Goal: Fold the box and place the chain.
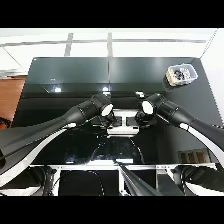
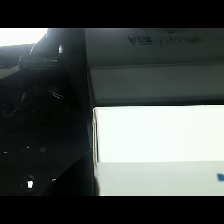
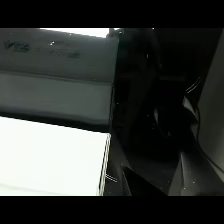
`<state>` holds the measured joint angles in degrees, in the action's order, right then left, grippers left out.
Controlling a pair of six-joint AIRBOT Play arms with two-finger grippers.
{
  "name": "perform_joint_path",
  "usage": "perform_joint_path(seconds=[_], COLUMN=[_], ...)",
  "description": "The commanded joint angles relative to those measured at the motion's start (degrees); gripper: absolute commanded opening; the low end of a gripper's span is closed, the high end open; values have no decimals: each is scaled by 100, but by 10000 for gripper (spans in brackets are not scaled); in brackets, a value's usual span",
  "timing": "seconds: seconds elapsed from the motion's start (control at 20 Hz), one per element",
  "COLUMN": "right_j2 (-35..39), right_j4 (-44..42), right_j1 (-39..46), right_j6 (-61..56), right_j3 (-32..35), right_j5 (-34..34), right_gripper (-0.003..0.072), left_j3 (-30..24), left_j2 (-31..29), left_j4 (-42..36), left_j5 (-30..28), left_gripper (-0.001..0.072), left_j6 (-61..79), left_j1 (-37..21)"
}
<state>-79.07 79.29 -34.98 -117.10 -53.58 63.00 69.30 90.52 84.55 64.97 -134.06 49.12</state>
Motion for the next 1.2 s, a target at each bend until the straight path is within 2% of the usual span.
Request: perform_joint_path(seconds=[0.0,0.25,0.3,0.35,0.4,0.7,0.8,0.9,0.95,1.15], right_j2=[-28,-219,-229,-227,-227,-227,-227,-227,-227,-227], right_j4=[31,114,129,131,131,136,138,138,138,133], right_j1=[-55,-223,-240,-251,-254,-251,-251,-251,-251,-251], right_j6=[-205,-203,-203,-184,-179,-181,-181,-181,-179,-179], right_j3=[-7,-9,-9,-11,-11,-24,-96,-203,-247,-284], right_j5=[-13,0,-9,-24,-28,94,105,107,107,199], right_gripper=[237,237,210,34,17,19,203,178,18,19], left_j3=[2,2,2,2,2,2,2,2,2,2], left_j2=[0,0,0,0,0,0,0,0,0,0], left_j4=[0,2,2,2,0,0,0,0,0,0], left_j5=[2,2,4,2,2,2,2,2,2,2], left_gripper=[22,22,22,22,22,22,22,22,22,22], left_j6=[7,7,7,7,7,7,7,7,7,7], left_j1=[0,0,0,0,0,0,0,0,0,0])
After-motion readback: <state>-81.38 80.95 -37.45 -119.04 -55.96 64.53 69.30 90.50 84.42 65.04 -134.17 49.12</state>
